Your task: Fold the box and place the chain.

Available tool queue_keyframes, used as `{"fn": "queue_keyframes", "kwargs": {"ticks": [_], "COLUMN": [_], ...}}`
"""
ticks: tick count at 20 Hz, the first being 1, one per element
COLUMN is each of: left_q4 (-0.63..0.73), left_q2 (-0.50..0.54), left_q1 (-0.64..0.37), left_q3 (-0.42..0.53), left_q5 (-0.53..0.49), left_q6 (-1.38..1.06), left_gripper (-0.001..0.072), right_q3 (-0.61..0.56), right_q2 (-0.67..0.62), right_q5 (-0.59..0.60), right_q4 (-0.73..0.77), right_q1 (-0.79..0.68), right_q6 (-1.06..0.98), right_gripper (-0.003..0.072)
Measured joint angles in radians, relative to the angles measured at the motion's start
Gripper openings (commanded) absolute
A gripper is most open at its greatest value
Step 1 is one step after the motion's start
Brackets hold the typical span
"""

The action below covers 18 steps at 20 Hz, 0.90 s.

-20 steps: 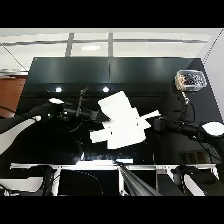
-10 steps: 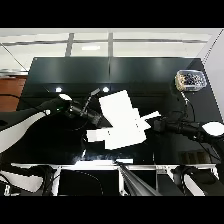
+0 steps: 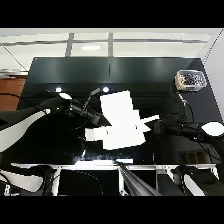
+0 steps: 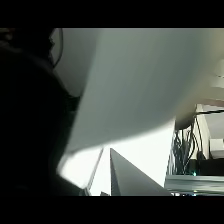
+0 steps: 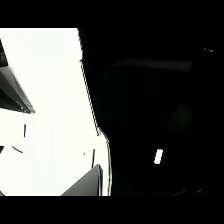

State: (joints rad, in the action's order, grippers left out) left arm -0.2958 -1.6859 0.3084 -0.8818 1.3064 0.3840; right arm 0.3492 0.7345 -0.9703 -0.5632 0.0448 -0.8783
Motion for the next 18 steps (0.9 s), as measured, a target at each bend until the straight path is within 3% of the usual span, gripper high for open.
{"fn": "queue_keyframes", "kwargs": {"ticks": [11,13,15,16,17,18], "left_q4": [0.012,0.029,0.04,0.043,0.043,0.043], "left_q2": [0.0,0.0,0.0,0.0,0.0,0.0], "left_q1": [-0.003,-0.003,-0.003,-0.003,-0.003,-0.004], "left_q3": [0.0,-0.001,-0.002,-0.002,-0.002,-0.003], "left_q5": [-0.032,-0.042,-0.049,-0.047,-0.049,-0.052], "left_q6": [-0.003,-0.003,-0.004,-0.009,-0.01,-0.011], "left_gripper": [0.0178,0.0136,0.0028,0.0029,0.0028,0.0028], "right_q3": [0.0,0.0,0.0,0.0,0.0,0.0], "right_q2": [0.0,0.0,0.0,0.0,0.0,0.0], "right_q5": [-0.013,-0.015,-0.017,-0.017,-0.017,-0.02], "right_q4": [-0.021,-0.022,-0.022,-0.025,-0.024,-0.024], "right_q1": [0.0,0.0,0.0,0.0,0.0,0.0], "right_q6": [-0.007,-0.007,-0.007,-0.007,-0.007,-0.007], "right_gripper": [0.0041,0.0041,0.0041,0.0062,0.024,0.0551]}}
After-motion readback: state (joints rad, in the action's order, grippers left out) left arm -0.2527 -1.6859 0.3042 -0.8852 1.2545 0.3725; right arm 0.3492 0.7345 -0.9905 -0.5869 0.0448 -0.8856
